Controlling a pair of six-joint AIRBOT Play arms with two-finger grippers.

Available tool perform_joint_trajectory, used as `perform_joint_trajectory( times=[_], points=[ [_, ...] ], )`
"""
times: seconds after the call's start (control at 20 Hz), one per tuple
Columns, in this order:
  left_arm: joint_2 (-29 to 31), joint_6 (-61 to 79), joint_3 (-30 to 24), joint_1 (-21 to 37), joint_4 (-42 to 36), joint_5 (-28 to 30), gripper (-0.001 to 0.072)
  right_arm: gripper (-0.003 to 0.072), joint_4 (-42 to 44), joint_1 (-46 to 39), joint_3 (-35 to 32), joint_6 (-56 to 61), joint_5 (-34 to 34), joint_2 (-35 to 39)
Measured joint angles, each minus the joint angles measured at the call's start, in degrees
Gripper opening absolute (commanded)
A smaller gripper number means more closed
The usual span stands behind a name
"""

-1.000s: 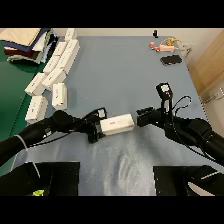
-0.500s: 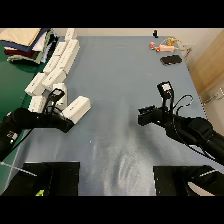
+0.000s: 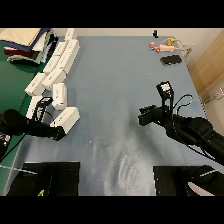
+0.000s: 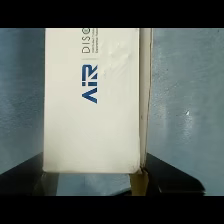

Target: Fold the box.

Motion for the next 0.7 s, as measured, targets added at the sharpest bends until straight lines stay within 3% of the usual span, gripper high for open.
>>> perform_joint_trajectory(
  times=[0.4, 0.7],
  points=[
    [3.19, -6.23, -1.03, 0.28, 9.97, 7.39, 0.0526, 0.0004, -0.22, 0.00, 0.00, 0.00, 0.00, 0.00],
    [-1.40, -6.73, -2.97, 0.28, 9.29, 17.86, 0.0527, 0.0003, -0.22, 0.00, 0.00, 0.00, 0.00, 0.00]
  ],
)
